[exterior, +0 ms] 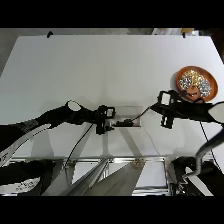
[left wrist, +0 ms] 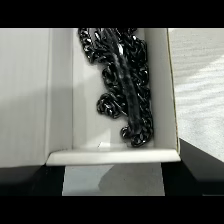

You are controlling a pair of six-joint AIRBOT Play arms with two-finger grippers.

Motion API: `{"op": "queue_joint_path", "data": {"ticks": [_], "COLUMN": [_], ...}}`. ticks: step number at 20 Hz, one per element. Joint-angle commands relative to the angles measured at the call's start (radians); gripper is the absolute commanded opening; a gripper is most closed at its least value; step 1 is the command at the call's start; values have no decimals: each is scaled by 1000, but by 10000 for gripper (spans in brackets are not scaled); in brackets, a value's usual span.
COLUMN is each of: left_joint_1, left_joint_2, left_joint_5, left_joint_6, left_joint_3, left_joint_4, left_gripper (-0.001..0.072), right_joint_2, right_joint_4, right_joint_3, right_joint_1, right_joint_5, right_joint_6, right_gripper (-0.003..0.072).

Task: Fold the box and place the chain.

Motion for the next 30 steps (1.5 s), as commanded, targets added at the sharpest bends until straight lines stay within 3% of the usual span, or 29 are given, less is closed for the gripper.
{"op": "queue_joint_path", "data": {"ticks": [1,8,15,17,20,23,27,30], "left_joint_1": [0,0,0,0,0,0,0,0], "left_joint_2": [0,0,0,0,0,0,0,0], "left_joint_5": [0,0,0,0,0,0,0,0], "left_joint_6": [0,0,0,0,0,0,0,0], "left_joint_3": [0,0,0,0,0,0,0,0], "left_joint_4": [0,0,0,0,0,0,0,0], "left_gripper": [256,256,256,256,256,256,256,256], "right_joint_2": [117,131,132,139,147,142,79,-31], "right_joint_4": [182,329,222,253,358,359,351,281], "right_joint_3": [36,104,104,104,104,103,84,84], "right_joint_1": [1,1,1,1,1,1,81,194], "right_joint_5": [18,37,3,-1,43,108,122,45], "right_joint_6": [63,94,182,193,180,182,182,182], "right_gripper": [17,17,16,16,16,17,18,18]}}
